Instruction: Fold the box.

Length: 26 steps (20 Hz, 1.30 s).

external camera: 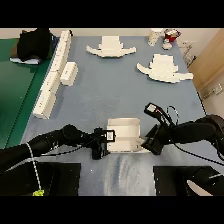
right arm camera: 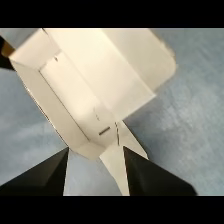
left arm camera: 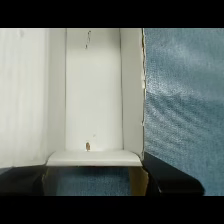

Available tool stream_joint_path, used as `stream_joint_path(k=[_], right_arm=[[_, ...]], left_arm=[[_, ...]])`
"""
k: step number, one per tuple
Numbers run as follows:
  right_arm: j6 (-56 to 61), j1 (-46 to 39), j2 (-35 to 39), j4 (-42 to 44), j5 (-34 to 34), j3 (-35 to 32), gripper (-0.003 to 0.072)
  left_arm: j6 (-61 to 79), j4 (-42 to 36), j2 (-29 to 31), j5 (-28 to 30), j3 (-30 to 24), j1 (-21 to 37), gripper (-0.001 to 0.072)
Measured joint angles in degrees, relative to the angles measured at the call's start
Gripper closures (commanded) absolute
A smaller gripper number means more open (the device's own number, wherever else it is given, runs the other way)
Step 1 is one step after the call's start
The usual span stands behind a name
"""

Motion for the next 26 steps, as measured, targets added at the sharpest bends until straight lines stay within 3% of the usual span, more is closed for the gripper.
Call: stream_joint_path(k=[1, 8, 9, 10, 11, 12, 14, 19, 20, 21, 22, 26], right_arm=[[-2.6, 0.0, 0.6, -1.8, -0.6, -0.9, 0.0013], [-27.7, 0.8, 0.3, -1.4, 8.4, -8.6, 0.0037], [-29.5, 1.3, -0.2, -0.9, 9.7, -9.1, 0.0116], [-31.0, 1.9, -0.5, -0.6, 11.0, -9.5, 0.033], [-32.2, 2.6, -0.8, -0.2, 12.5, -9.7, 0.0423], [-33.2, 3.3, -1.0, 0.0, 13.9, -9.9, 0.0426], [-34.5, 4.6, -1.6, 0.8, 16.3, -10.2, 0.0603], [-35.9, 7.5, -4.0, 3.3, 22.8, -10.4, 0.06], [-36.0, 7.9, -4.7, 3.6, 24.0, -10.4, 0.0542], [-36.0, 8.4, -5.3, 3.9, 24.9, -10.4, 0.0294], [-36.0, 8.7, -5.8, 4.2, 25.5, -10.4, 0.0153], [-36.1, 9.4, -6.7, 4.7, 26.9, -10.4, 0.0154]], left_arm=[[0.0, 0.0, 0.0, 0.0, 0.0, 0.0, 0.0299], [0.0, 0.0, 0.0, 0.0, 0.0, 0.0, 0.0299], [0.0, 0.0, 0.0, 0.0, 0.0, 0.0, 0.0299], [0.0, 0.0, 0.0, 0.0, 0.0, 0.0, 0.0299], [0.0, 0.0, 0.0, 0.0, 0.0, 0.0, 0.0299], [0.0, 0.0, 0.0, 0.0, 0.0, 0.0, 0.0299], [0.0, 0.0, 0.0, 0.0, 0.0, 0.0, 0.0299], [-0.1, 0.0, 0.0, 0.0, 0.0, 0.0, 0.0299], [-0.1, 0.0, 0.0, 0.0, 0.0, 0.0, 0.0299], [-0.1, 0.0, 0.0, 0.0, 0.0, 0.0, 0.0299], [-0.1, -0.1, 0.0, 0.0, 0.0, 0.0, 0.0299], [-0.2, -0.2, 0.0, 0.1, 0.0, 0.0, 0.0299]])
